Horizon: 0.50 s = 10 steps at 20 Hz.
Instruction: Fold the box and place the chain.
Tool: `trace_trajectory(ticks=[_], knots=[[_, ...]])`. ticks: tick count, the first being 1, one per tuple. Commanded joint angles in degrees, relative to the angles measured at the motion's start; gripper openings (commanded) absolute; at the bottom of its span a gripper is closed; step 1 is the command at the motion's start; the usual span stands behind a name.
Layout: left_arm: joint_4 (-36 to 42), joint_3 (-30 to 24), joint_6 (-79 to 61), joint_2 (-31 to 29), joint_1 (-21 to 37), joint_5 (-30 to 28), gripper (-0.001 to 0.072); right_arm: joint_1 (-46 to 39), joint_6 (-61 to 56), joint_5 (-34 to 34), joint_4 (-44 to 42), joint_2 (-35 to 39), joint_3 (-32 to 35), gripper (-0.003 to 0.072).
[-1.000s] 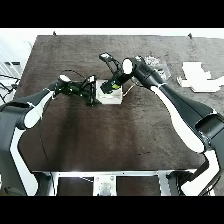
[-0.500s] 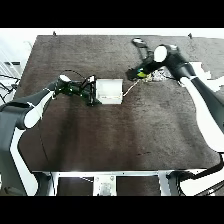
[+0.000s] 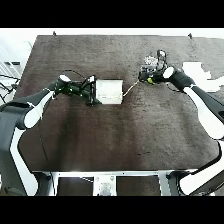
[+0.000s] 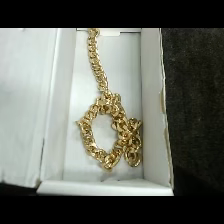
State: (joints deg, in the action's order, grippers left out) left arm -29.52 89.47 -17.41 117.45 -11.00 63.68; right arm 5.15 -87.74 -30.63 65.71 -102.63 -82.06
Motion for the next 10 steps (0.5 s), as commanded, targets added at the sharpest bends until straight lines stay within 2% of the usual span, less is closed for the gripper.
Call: trace_trajectory(ticks=[1,2,3,4,5,6,7,10], knots=[[0.0,0.0,0.0,0.0,0.0,0.0,0.0353,0.1,-0.1,8.2,-5.8,-5.0,-0.9,0.0420],[0.0,0.0,0.0,0.0,0.0,0.0,0.0353,0.2,0.0,8.3,-6.9,-6.3,-2.4,0.0397],[0.0,0.0,0.0,0.0,0.0,0.0,0.0353,0.4,0.0,8.4,-7.5,-7.4,-3.7,0.0407],[0.0,0.0,0.0,0.0,0.0,0.0,0.0353,0.5,0.1,9.1,-7.3,-7.6,-4.3,0.0376],[0.0,0.0,0.0,0.0,0.0,0.0,0.0353,0.5,0.3,9.2,-7.2,-7.6,-4.7,0.0277],[0.0,0.0,0.0,0.0,0.0,0.0,0.0352,0.4,1.3,9.2,-7.2,-7.6,-5.0,0.0094],[0.0,0.0,0.0,0.0,0.0,0.0,0.0353,0.4,1.4,9.2,-7.0,-7.4,-5.2,0.0012],[0.0,0.0,0.0,0.0,0.0,0.0,0.0353,0.6,1.4,2.2,-4.9,-3.5,-5.2,0.0009]])
